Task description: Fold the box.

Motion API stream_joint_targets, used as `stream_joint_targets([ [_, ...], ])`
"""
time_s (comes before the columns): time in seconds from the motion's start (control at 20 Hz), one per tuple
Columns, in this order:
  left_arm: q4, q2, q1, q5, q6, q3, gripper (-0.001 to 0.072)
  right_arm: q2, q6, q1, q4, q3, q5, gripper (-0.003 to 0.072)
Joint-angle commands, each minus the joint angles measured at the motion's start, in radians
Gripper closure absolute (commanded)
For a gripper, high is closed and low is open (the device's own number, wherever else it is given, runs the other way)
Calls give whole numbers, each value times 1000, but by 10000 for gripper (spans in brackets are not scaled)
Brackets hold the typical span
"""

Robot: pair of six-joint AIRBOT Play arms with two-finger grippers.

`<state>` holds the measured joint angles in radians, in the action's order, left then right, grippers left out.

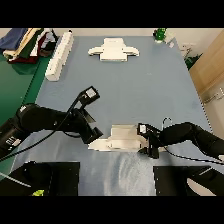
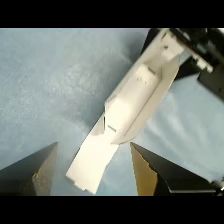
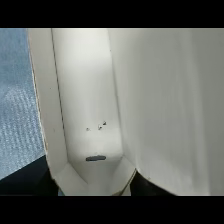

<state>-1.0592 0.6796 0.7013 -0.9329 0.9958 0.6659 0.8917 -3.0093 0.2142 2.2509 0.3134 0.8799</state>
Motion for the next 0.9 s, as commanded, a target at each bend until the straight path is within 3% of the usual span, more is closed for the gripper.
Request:
stream_joint_targets([
  [0.0,-11,-19,-6,10,-301,-68,17,-1,1,0,0,1,0,196],
  [0.25,249,42,-5,136,-668,-228,16,-1,1,0,0,1,0,196],
  [0.4,378,167,-5,171,-808,-233,17,-1,1,0,0,1,0,196],
  [0.6,444,285,-5,194,-906,-214,18,-1,1,0,0,1,0,196],
  [0.8,508,326,16,271,-986,-212,387,-1,1,0,0,1,0,196],
  [0.85,514,328,32,277,-998,-208,427,-1,1,0,0,1,0,196],
])
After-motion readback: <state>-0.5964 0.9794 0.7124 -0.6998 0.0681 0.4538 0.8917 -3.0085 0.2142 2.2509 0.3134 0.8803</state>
